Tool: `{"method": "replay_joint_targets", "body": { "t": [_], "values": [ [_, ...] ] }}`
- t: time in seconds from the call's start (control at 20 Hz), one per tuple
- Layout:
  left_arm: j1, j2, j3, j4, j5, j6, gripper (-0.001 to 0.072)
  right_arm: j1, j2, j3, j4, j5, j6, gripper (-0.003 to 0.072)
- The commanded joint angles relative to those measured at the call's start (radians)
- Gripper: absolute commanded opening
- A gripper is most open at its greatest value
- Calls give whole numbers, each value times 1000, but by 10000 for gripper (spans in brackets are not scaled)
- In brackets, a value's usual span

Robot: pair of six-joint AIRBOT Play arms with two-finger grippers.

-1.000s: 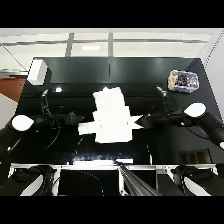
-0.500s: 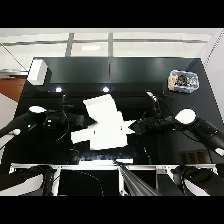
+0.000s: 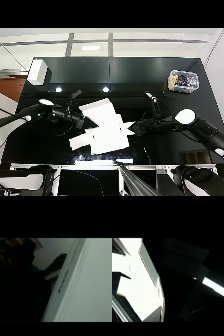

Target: Fold the box and place the chain.

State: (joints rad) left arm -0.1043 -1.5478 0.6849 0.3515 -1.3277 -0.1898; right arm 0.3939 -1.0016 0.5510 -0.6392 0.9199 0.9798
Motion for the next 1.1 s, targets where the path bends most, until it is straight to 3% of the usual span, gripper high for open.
{"method": "replay_joint_targets", "body": {
  "t": [0.0, 0.4, 0.45, 0.5, 0.65, 0.7, 0.8, 0.9, 1.05],
  "values": [
    [-1, -42, 49, 42, -69, 23, 280, 1, 0, -1, 0, 0, 1, 58],
    [-2, -44, 66, 176, -85, 22, 276, 1, 0, -1, 0, -1, 8, 58],
    [-4, -44, 67, 172, -85, 22, 187, 1, 0, -1, 0, -1, 8, 58],
    [-6, -44, 67, 172, -84, 28, 50, 1, 0, -1, 0, -1, 8, 58],
    [-16, -44, 68, 171, -90, 30, 23, 1, 0, -1, -8, -3, 8, 61],
    [-20, -42, 68, 171, -96, 30, 23, 1, 0, -1, -16, -1, 9, 145],
    [-28, -29, 68, 175, -93, 29, 21, -19, 1, 2, -48, 15, 37, 699],
    [-51, 2, 68, 177, -73, 28, 19, -86, 1, 39, -149, 120, 42, 699],
    [-140, 105, 68, 234, 55, 26, 18, -243, 2, 151, -353, 322, 42, 698]
  ]
}}
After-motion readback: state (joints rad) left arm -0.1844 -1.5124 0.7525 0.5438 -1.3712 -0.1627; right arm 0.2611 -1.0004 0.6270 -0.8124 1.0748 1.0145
